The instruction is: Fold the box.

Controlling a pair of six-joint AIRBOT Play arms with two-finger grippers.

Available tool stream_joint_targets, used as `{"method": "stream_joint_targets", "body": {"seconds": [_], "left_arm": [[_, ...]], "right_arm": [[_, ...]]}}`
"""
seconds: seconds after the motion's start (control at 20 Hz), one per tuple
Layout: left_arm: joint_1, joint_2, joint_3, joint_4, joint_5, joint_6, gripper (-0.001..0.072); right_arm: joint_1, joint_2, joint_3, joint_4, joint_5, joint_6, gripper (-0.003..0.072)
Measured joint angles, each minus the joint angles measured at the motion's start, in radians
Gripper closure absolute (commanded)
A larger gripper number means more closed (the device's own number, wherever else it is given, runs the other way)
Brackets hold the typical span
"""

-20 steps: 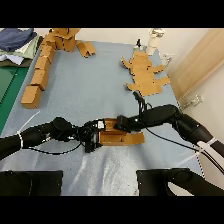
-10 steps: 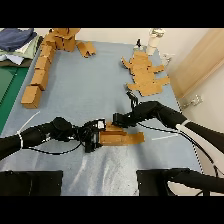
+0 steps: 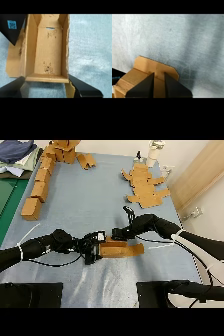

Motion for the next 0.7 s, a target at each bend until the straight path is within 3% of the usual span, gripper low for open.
{"method": "stream_joint_targets", "body": {"seconds": [0.25,0.4,0.5,0.55,0.7], "left_arm": [[0.000,0.000,0.000,0.001,0.000,0.002,0.0121],[0.000,0.000,0.000,0.001,0.000,0.002,0.0121],[0.000,0.000,0.000,0.001,0.000,0.002,0.0121],[0.000,0.000,0.000,0.001,0.000,0.002,0.0121],[0.000,0.000,0.000,0.000,0.000,0.002,0.0120]], "right_arm": [[-0.001,0.081,0.049,-0.094,-0.039,-0.027,0.0483],[0.000,0.181,0.096,-0.208,-0.113,-0.027,0.0440],[-0.001,0.253,0.114,-0.295,-0.178,-0.028,0.0427],[-0.001,0.291,0.120,-0.337,-0.217,-0.035,0.0351],[0.000,0.382,0.111,-0.402,-0.375,-0.105,0.0347]]}}
